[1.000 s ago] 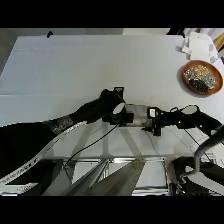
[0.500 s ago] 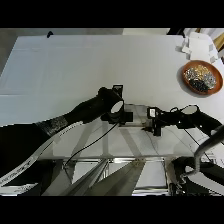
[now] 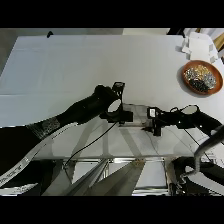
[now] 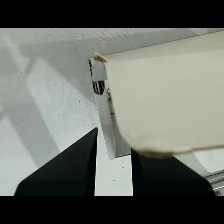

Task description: Fold the box and place the chain.

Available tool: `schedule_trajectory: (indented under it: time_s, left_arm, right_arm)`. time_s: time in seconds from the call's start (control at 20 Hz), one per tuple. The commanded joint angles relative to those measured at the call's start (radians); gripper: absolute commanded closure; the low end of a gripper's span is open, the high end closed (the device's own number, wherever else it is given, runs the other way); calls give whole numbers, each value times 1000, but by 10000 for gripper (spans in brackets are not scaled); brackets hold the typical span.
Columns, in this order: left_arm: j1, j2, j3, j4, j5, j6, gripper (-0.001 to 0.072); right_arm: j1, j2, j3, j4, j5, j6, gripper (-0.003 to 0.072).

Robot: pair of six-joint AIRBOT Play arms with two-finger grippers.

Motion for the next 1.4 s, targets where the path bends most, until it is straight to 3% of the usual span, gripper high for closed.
schedule_trajectory:
  time_s: [0.0, 0.05, 0.1, 0.2, 0.25, 0.65, 0.75, 0.8, 0.85, 1.15, 1.35]
  left_arm:
    - [1, 21, 0, 0, 1, 44, 477]
    - [1, 27, 0, 0, 0, 58, 476]
    - [1, 35, 0, 0, 1, 74, 432]
    - [5, 51, 0, -4, 0, 111, 257]
    - [8, 61, 0, -4, -4, 134, 213]
    - [80, 197, 0, -4, -100, 602, 198]
    - [106, 228, 0, -13, -100, 761, 102]
    - [121, 237, 0, -38, -101, 857, 33]
    - [137, 245, -2, -73, -112, 967, 21]
    - [253, 259, -89, -264, -101, 1464, 21]
    - [376, 261, -207, -393, -12, 1786, 20]
  right_arm:
    - [0, 0, 0, 0, 0, 0, 392]
    - [1, 0, 0, 0, 0, 0, 392]
    - [1, 0, 0, 0, 0, 0, 392]
    - [1, 0, 0, 0, 0, 0, 392]
    - [1, 0, 0, 0, 0, 0, 392]
    - [1, 0, 0, 0, 0, 0, 392]
    - [1, 0, 0, 0, 0, 0, 392]
    - [1, 0, 0, 0, 0, 0, 392]
    - [1, 0, 0, 0, 0, 0, 392]
    - [1, 0, 0, 0, 0, 0, 392]
    - [0, 0, 0, 0, 0, 0, 392]
